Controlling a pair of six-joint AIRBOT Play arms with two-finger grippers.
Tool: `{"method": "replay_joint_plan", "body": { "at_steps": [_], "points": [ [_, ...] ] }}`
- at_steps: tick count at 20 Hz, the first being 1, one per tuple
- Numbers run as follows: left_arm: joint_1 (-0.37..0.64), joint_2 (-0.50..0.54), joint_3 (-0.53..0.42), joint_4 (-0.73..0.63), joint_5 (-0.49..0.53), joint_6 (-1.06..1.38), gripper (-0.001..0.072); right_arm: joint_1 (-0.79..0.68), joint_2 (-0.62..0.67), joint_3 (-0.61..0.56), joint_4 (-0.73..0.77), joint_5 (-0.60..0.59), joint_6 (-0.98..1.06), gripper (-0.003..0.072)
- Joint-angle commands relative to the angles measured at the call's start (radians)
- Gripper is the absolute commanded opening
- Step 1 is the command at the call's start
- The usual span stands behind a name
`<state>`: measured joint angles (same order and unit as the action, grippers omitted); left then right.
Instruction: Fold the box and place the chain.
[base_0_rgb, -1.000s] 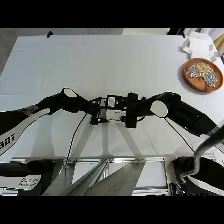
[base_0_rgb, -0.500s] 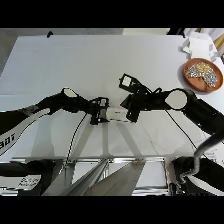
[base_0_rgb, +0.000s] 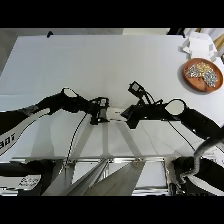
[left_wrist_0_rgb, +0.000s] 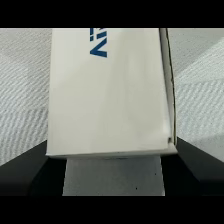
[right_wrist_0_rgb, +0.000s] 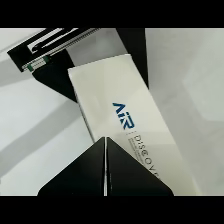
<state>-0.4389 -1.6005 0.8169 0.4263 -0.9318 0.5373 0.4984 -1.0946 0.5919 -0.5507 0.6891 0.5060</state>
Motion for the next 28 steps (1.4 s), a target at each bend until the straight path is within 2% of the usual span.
{"method": "replay_joint_plan", "body": {
  "at_steps": [1, 14, 20, 23, 28],
  "points": [
    [0.001, 0.000, 0.000, 0.000, 0.000, 0.001, 0.0153, -0.001, -0.001, -0.016, 0.028, 0.018, -0.022, 0.0014],
    [0.001, 0.000, 0.000, 0.000, 0.000, 0.001, 0.0153, 0.020, -0.024, -0.078, 0.019, -0.002, -0.034, 0.0015],
    [0.001, 0.000, 0.000, 0.000, 0.000, 0.000, 0.0153, 0.059, -0.051, -0.078, -0.028, -0.038, -0.005, 0.0015],
    [0.001, 0.000, 0.000, 0.000, 0.000, 0.001, 0.0153, 0.059, -0.051, -0.079, -0.109, -0.057, 0.077, 0.0015],
    [0.001, 0.000, 0.000, 0.000, 0.000, 0.001, 0.0153, 0.060, -0.055, -0.079, -0.136, -0.077, 0.134, 0.0015]
  ]
}}
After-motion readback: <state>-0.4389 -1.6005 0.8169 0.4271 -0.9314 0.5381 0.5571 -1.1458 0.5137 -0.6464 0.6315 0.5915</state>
